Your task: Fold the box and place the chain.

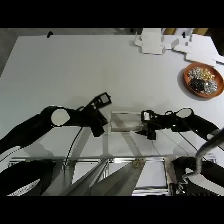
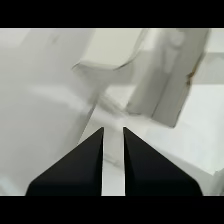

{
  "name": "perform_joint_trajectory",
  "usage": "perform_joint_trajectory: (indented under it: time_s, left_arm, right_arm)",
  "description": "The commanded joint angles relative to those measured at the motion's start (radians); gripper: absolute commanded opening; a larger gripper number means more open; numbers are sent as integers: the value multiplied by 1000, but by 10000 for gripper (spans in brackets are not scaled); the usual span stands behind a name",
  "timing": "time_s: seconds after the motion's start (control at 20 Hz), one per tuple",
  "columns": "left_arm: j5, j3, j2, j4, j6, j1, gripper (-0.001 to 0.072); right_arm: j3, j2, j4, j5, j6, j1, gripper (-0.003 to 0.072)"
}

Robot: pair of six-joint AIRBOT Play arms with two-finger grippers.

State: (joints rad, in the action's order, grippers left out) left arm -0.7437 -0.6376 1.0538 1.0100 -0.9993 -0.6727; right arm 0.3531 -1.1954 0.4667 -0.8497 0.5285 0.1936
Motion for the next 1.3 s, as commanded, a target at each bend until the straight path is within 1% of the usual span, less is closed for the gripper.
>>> perform_joint_trajectory:
  time_s: [0.0, 0.05, 0.1, 0.15, 0.2, 0.35, 0.5, 0.7, 0.85, 0.9, 1.15, 1.2, 1.25]
  left_arm:
    - [-130, 1, -51, 328, -703, 66, 129]
    - [-146, 3, -48, 362, -803, 77, 129]
    - [-144, 13, -42, 367, -855, 83, 127]
    - [-132, 24, -34, 357, -872, 82, 33]
    - [-111, 40, -22, 325, -868, 82, 8]
    - [-70, 54, 41, 211, -866, 80, 8]
    - [-33, 54, 118, 133, -859, 64, 8]
    - [-27, 54, 193, -3, -733, 29, 7]
    - [2, 53, 185, -103, -638, 11, 7]
    - [15, 53, 175, -118, -626, 10, 7]
    - [38, 53, 102, -124, -610, 4, 9]
    - [41, 53, 93, -138, -573, 4, 15]
    - [41, 53, 92, -166, -530, 0, 76]
  right_arm:
    - [0, 1, 0, 0, 0, 0, 432]
    - [0, 1, 0, 0, 0, 0, 432]
    - [0, 1, 0, 0, 0, 0, 432]
    - [0, 1, 0, 0, 0, 0, 432]
    - [0, 1, 0, 0, 0, 0, 432]
    - [0, 1, 0, 0, 0, 0, 432]
    - [0, 1, 0, 0, 0, 0, 432]
    - [0, 1, 0, 0, 0, 0, 432]
    - [0, 1, 0, 0, 0, 0, 432]
    - [0, 1, 0, 0, 0, 0, 432]
    - [0, 1, 0, 0, 0, 0, 432]
    - [0, 1, 0, 0, 0, 0, 432]
    - [0, 1, 0, 0, 0, 0, 432]
